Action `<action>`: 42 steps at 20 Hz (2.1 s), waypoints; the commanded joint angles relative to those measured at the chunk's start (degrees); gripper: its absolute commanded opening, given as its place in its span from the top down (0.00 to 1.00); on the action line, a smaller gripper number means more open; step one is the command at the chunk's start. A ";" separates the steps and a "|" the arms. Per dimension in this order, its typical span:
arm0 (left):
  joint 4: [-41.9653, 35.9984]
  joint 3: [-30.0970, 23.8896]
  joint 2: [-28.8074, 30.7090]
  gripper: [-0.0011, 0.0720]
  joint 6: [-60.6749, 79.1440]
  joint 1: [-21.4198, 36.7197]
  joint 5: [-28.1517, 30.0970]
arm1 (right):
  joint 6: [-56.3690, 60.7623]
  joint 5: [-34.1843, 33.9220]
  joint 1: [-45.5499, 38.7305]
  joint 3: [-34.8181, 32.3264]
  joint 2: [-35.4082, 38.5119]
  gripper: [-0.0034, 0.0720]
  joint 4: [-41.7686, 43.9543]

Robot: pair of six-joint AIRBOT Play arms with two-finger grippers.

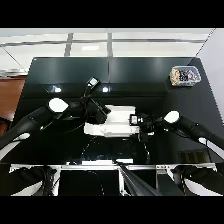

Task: Fold the box and place the chain.

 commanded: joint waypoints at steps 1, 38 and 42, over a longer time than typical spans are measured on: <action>4.79 2.73 -6.51 0.95 -5.18 1.01 -7.48 | 0.02 0.02 0.02 -0.04 0.00 0.87 0.02; 13.81 -11.02 6.36 0.03 38.36 2.78 -5.77 | 0.02 0.00 0.02 -0.04 0.00 0.87 0.02; 13.22 -11.02 5.75 0.04 38.36 2.78 -5.09 | 0.02 0.02 0.02 -0.04 0.02 0.87 0.02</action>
